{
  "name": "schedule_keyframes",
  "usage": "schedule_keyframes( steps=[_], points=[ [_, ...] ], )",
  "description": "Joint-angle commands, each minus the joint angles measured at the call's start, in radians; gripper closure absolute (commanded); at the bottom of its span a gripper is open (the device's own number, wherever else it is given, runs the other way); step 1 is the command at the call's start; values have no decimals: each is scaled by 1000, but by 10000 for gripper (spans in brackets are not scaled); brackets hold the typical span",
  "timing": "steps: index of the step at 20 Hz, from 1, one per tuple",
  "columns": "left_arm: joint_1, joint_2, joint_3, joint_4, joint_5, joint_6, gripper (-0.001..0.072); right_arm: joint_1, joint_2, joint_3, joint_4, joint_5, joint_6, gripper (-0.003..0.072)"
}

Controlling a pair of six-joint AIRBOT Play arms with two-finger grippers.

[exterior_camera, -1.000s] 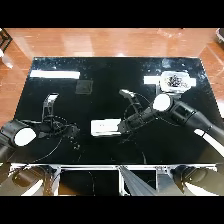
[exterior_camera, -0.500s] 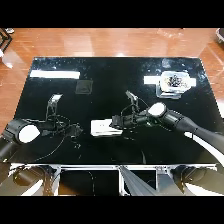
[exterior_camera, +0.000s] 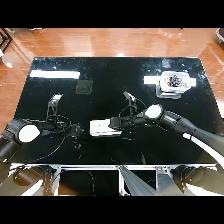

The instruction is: Fold the box and place the chain.

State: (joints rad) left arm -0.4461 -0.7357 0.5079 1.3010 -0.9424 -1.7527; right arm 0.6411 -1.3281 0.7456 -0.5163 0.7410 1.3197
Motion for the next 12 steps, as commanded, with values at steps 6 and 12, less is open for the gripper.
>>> schedule_keyframes(
  steps=[6, 12],
  points=[
    [0, -6, 13, -37, -23, 57, 68, -79, 141, 98, 20, 121, -89, 666],
    [0, -157, 171, -141, -37, 542, 67, -349, 266, 97, -350, 309, 36, 666]
  ],
)
